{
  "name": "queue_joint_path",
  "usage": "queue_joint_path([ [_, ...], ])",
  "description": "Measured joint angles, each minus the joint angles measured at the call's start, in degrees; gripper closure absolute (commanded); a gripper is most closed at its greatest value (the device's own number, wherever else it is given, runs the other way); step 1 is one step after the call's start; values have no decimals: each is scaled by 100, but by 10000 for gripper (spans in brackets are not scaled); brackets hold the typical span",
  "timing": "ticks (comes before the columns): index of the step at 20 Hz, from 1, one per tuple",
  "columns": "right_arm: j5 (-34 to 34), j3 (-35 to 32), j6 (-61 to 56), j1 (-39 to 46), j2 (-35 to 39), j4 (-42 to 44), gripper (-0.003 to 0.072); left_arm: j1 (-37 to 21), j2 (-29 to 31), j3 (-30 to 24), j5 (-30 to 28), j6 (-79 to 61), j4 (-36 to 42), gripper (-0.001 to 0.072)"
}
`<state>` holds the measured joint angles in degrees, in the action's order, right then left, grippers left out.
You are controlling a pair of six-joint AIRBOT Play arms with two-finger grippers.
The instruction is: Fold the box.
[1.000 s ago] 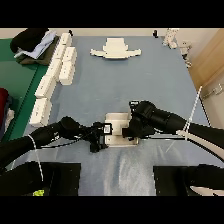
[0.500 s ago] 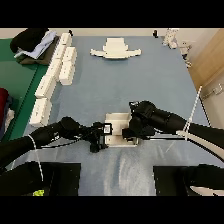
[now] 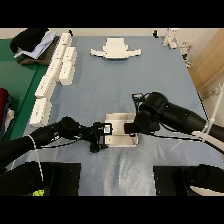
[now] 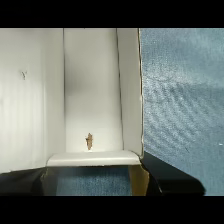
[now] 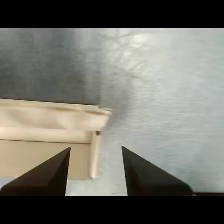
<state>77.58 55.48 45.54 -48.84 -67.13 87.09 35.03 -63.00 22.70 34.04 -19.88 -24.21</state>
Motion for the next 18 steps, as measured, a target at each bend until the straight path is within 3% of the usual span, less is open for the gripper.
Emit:
queue_joint_path([
  [1, 142, 48, 44, 105, 146, -149, 390, 0, 0, 0, 2, 0, 0, 189],
  [2, 243, 79, 111, 258, 262, -258, 567, 0, 0, 0, 0, 0, 0, 189],
  [3, 313, 101, 227, 479, 348, -352, 683, 0, 0, 0, 2, 0, -2, 190],
  [6, 341, 131, 839, 1384, 315, -365, 684, 0, 0, 0, 0, 2, 0, 189],
  [8, 61, 136, 1591, 2186, 50, 201, 684, 0, 0, 0, 2, 2, 0, 189],
  [14, -363, 227, 4527, 3987, -1215, 3803, 684, 0, -2, 0, 2, 4, 0, 189],
  [18, 402, 391, 5840, 4245, -1939, 5300, 684, 0, 0, 0, 2, 4, 0, 189],
])
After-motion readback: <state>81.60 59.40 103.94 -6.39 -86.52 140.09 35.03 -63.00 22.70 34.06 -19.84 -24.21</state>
